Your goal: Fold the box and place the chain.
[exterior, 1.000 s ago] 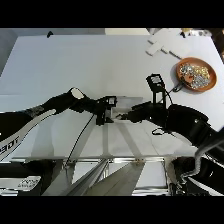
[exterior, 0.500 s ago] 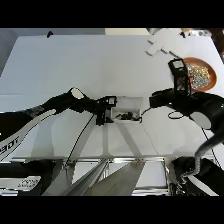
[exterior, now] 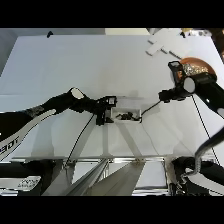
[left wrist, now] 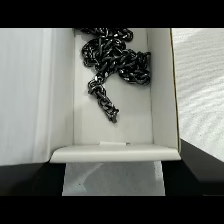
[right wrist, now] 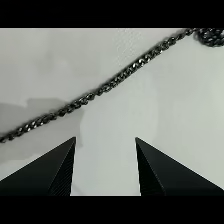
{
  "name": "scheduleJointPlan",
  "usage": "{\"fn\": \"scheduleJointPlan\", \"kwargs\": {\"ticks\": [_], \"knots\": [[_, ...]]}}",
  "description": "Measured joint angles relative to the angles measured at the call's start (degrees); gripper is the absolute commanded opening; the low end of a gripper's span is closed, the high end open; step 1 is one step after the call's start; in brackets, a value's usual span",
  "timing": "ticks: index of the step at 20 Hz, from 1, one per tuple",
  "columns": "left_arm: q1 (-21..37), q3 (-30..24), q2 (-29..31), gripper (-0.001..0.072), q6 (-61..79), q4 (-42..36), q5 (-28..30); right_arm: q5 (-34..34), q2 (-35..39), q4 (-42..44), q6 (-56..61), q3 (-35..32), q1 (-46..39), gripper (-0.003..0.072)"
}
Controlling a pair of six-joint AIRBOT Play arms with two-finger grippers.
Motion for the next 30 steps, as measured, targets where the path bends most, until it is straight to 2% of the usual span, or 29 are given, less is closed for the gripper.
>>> {"fn": "scheduleJointPlan", "kwargs": {"ticks": [3,9,11,13,16,20,21,22,23,27,30], "knots": [[0.0,0.0,0.0,0.0326,0.0,0.02,0.0,0.96,-4.98,0.7,-0.94,3.02,0.42,0.0398],[0.0,0.0,0.0,0.0326,0.0,0.0,0.0,-0.39,-9.2,1.81,-0.24,4.66,0.7,0.0397],[0.0,0.0,0.0,0.0326,0.0,0.02,0.02,-0.04,-10.38,1.99,-0.07,4.81,0.7,0.0332],[0.0,0.0,0.0,0.0326,0.0,0.02,0.0,0.46,-11.41,2.25,-0.02,4.85,0.7,0.033],[0.0,0.0,0.0,0.0326,0.0,0.02,0.02,1.03,-12.31,2.91,0.13,4.85,0.7,0.0273],[0.0,0.0,0.0,0.0326,0.0,0.0,0.0,1.27,-12.94,3.19,0.33,4.87,0.7,0.026],[0.0,0.0,0.0,0.0326,0.0,0.0,0.0,1.38,-13.16,3.21,0.63,4.85,0.72,0.0198],[0.0,0.0,0.0,0.0326,0.0,0.02,0.0,1.42,-13.42,3.37,0.9,4.83,0.72,0.0081],[0.0,0.0,0.0,0.0326,0.0,0.0,0.02,1.44,-13.6,3.5,1.09,4.83,0.72,0.0021],[0.0,0.0,0.0,0.0326,0.0,0.0,0.0,1.4,-13.2,3.58,0.55,4.72,0.74,0.0021],[0.0,0.0,0.0,0.0326,0.0,0.0,0.0,1.36,-9.73,3.61,-1.22,4.72,0.79,0.0021]]}}
